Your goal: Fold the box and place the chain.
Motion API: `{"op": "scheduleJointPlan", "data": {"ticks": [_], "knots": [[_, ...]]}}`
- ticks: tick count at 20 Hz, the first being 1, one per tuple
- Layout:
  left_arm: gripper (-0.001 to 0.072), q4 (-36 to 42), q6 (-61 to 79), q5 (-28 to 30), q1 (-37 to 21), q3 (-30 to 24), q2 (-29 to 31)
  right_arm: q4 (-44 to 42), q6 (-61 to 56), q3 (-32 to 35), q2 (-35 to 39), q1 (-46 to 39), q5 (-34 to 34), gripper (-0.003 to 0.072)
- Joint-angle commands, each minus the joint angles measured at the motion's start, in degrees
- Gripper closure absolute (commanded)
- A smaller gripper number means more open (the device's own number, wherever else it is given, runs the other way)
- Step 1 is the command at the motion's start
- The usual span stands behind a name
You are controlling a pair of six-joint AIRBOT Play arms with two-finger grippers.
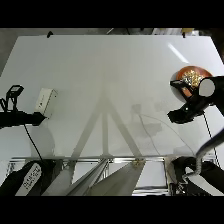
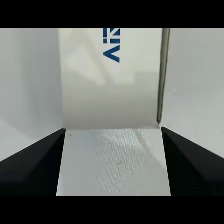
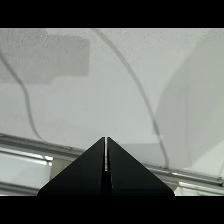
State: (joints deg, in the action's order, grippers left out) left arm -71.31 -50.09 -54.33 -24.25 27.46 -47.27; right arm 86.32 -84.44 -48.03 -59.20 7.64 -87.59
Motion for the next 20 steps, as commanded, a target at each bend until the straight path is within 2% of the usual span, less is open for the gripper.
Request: {"op": "scheduleJointPlan", "data": {"ticks": [1, 4, 8, 12, 20], "knots": [[0.0073, -0.20, -0.55, -1.53, 2.01, -0.09, 11.34, 0.00, 0.00, -0.07, 0.04, -0.02, 0.00, 0.0670], [0.0073, -0.39, -2.93, -5.64, 4.57, -0.09, 21.11, 0.00, 0.00, -0.07, 0.04, -0.02, 0.00, 0.0670], [0.0074, -0.57, -8.98, -12.79, 5.42, -0.11, 27.93, 0.00, 0.00, -0.07, 0.04, -0.02, -0.02, 0.0670], [0.0074, -0.57, -11.06, -15.45, 5.42, -0.13, 28.74, 0.00, 0.00, -0.07, 0.04, -0.02, -0.02, 0.0670], [0.0074, -0.57, -12.15, -16.44, 5.42, -0.13, 28.74, -0.02, 0.00, -0.07, 0.04, -0.02, -0.02, 0.0670]]}}
